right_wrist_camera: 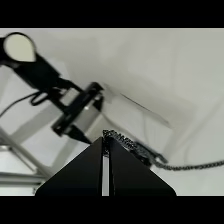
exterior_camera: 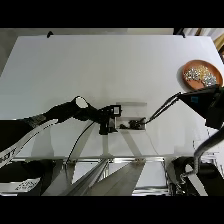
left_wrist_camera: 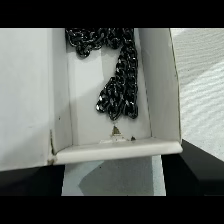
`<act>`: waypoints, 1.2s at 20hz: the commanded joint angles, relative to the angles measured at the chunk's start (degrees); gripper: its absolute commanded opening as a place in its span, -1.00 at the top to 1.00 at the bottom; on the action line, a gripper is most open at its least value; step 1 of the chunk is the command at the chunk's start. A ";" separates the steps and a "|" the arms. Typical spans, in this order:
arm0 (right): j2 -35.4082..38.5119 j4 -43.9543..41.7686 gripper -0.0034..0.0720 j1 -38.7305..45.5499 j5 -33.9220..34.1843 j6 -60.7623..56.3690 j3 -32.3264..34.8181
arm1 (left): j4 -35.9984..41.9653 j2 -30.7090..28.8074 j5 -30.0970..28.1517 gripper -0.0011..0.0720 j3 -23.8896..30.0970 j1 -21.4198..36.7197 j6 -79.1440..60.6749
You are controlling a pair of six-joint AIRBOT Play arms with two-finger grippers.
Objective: Fold the box and place the chain.
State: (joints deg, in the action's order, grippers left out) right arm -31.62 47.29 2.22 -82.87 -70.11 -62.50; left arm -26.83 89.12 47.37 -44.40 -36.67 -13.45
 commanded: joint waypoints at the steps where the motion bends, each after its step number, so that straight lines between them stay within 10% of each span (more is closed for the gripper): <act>1: 0.28 -5.01 0.87 -0.02 -0.37 1.68 -0.07 | 0.00 -0.04 -0.02 0.06 0.00 0.02 -0.02; 13: -4.35 -1.66 0.87 -10.95 12.48 16.79 23.17 | 0.00 -0.04 -0.02 0.06 0.00 0.02 -0.02; 24: -26.64 5.01 0.87 -28.72 24.06 15.93 24.44 | 0.00 -0.04 -0.02 0.06 0.00 0.02 -0.02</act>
